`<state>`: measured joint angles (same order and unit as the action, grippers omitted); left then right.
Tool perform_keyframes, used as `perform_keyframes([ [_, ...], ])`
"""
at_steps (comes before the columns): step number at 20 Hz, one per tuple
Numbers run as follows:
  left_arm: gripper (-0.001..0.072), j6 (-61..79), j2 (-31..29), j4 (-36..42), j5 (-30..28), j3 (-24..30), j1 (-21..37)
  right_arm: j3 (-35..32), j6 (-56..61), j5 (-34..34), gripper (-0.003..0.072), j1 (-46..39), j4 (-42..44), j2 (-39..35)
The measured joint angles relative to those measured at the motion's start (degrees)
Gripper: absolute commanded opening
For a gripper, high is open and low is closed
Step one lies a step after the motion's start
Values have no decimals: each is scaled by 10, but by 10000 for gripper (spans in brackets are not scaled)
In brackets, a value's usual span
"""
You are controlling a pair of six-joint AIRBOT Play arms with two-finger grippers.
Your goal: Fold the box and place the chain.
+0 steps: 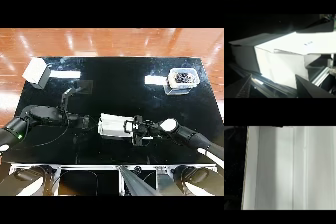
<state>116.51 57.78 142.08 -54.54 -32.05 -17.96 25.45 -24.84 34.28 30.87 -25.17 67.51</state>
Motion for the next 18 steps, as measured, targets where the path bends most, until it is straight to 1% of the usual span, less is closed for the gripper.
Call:
perform_keyframes([
  [4,635,0,0,0,20,0,-21,0,0,-1,720,0,0,0],
  [10,635,-3,0,-3,47,0,-35,0,1,-1,720,0,0,0],
  [15,635,-7,0,-7,104,0,-64,0,0,0,720,-1,1,0],
  [18,635,-11,0,-11,121,0,-77,0,0,1,720,0,1,0],
])
